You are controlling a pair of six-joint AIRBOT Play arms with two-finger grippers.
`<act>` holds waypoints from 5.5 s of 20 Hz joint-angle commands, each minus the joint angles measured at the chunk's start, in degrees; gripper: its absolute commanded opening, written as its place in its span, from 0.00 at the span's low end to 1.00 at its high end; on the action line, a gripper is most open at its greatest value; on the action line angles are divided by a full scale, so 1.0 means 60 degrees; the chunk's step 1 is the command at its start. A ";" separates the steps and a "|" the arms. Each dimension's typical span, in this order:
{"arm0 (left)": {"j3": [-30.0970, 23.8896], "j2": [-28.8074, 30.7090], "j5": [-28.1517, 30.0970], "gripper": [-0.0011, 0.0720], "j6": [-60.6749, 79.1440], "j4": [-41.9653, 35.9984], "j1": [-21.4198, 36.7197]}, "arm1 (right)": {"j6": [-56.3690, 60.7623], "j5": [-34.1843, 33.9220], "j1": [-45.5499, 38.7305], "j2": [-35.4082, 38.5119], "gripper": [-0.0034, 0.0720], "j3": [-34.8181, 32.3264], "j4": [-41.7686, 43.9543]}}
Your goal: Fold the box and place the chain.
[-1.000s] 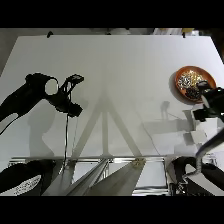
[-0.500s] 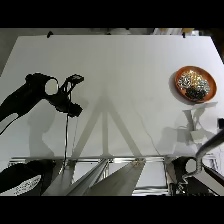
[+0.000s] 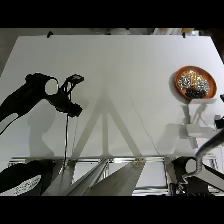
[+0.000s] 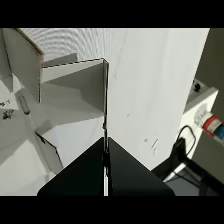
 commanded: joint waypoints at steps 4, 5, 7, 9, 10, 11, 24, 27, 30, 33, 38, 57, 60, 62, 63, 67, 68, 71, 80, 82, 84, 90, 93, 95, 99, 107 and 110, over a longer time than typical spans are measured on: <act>-0.0004 0.0007 0.0000 0.49 0.0004 0.0004 -0.0004 | -0.0550 0.1049 0.2681 0.1614 0.06 0.0091 0.2204; -0.0004 0.0007 0.0000 0.49 0.0004 0.0000 -0.0004 | -0.0692 0.1096 0.3013 0.1963 0.06 0.0091 0.3180; -0.0004 0.0007 0.0000 0.49 0.0004 0.0004 -0.0004 | -0.0703 0.1071 0.3541 0.2685 0.06 0.0069 0.5625; -0.0004 0.0007 0.0004 0.49 0.0004 0.0004 -0.0004 | -0.1107 0.0947 0.4025 0.3388 0.06 -0.0091 0.8011; -0.0004 0.0007 0.0007 0.49 0.0004 0.0000 -0.0004 | -0.1151 0.0834 0.4357 0.3734 0.06 -0.0284 0.8816; -0.0004 0.0007 0.0033 0.49 0.0004 -0.0004 -0.0004 | -0.1140 0.0761 0.4692 0.4022 0.07 -0.0481 0.9242; -0.0171 -0.0098 0.2189 0.49 0.1690 -0.1840 -0.0007 | -0.0627 0.0306 0.7442 0.4575 0.07 -0.1035 0.9755; -0.0193 -0.0481 0.2448 0.78 0.4841 -0.4419 -0.0007 | -0.0627 0.0306 0.7461 0.4575 0.07 -0.1035 0.9788; -0.0193 -0.1279 0.1931 0.82 0.9380 -0.8582 -0.0004 | -0.0627 0.0306 0.7461 0.4575 0.07 -0.1035 0.9799; -0.0193 -0.2310 0.2218 0.88 1.1238 -1.1132 -0.0004 | -0.0630 0.0310 0.7461 0.4575 0.07 -0.1035 0.9799; -0.0186 -0.3770 0.2073 0.89 1.2746 -1.3005 -0.0007 | -0.0630 0.0310 0.7461 0.4575 0.07 -0.1035 0.9799; -0.0182 -0.2718 0.2320 0.02 1.6065 -0.9653 -0.0852 | -0.1373 0.0554 0.7461 0.4645 0.60 0.0317 1.0076; -0.0186 -0.2736 0.3814 0.02 1.6047 -0.8856 -0.1585 | -0.1603 0.0517 0.7461 0.4736 0.60 0.0608 0.9704; -0.0186 -0.2765 0.4564 0.02 1.6039 -0.9027 -0.1872 | -0.1599 0.0688 0.7461 0.4736 0.60 0.0608 0.9453; -0.0189 -0.2849 0.4543 0.02 1.6007 -0.9417 -0.1872 | -0.1599 0.0790 0.7461 0.4736 0.60 0.0608 0.9380; -0.0306 -0.3217 0.3512 0.01 1.5941 -0.9934 -0.1541 | -0.1603 0.0816 0.7461 0.4736 0.59 0.0608 0.9362; -0.0444 -0.3187 0.3384 0.01 1.5941 -0.9934 -0.1450 | -0.1603 0.0812 0.7461 0.4736 0.59 0.0608 0.9366; -0.0969 -0.3034 0.3351 0.01 1.6003 -1.0040 -0.1177 | -0.1603 0.0812 0.7461 0.4736 0.59 0.0605 0.9369; -0.1093 -0.3009 0.3362 0.02 1.6837 -1.0072 -0.1213 | -0.1603 0.0805 0.7461 0.4736 0.59 0.0605 0.9398; -0.1093 -0.3009 0.3391 0.02 1.6841 -1.0072 -0.1213 | -0.1603 0.0805 0.7461 0.4736 0.59 0.0605 0.9398; -0.1086 -0.2998 0.3450 0.02 1.6874 -1.0069 -0.1217 | -0.1603 0.0805 0.7461 0.4736 0.59 0.0605 0.9398; -0.1082 -0.2787 0.3974 0.02 1.6910 -0.9992 -0.1213 | -0.1606 0.0809 0.7461 0.4736 0.59 0.0605 0.9428; -0.1082 -0.2787 0.3971 0.02 1.6906 -0.9992 -0.1213 | -0.1716 0.0809 0.7461 0.4736 0.59 0.0605 0.9428; -0.1082 -0.2787 0.3971 0.02 1.6906 -0.9992 -0.1213 | -0.1716 0.0809 0.7461 0.4736 0.59 0.0605 0.9431; -0.1086 -0.2794 0.4095 0.02 1.6914 -0.9989 -0.1213 | -0.1716 0.0805 0.7461 0.4732 0.59 0.0605 0.9431; -0.1086 -0.2881 0.4328 0.02 1.6910 -0.9989 -0.1217 | -0.1716 0.0805 0.7461 0.4736 0.59 0.0605 0.9420; -0.1082 -0.2958 0.4320 0.02 1.6910 -0.9989 -0.1253 | -0.1716 0.0805 0.7461 0.4732 0.59 0.0605 0.9420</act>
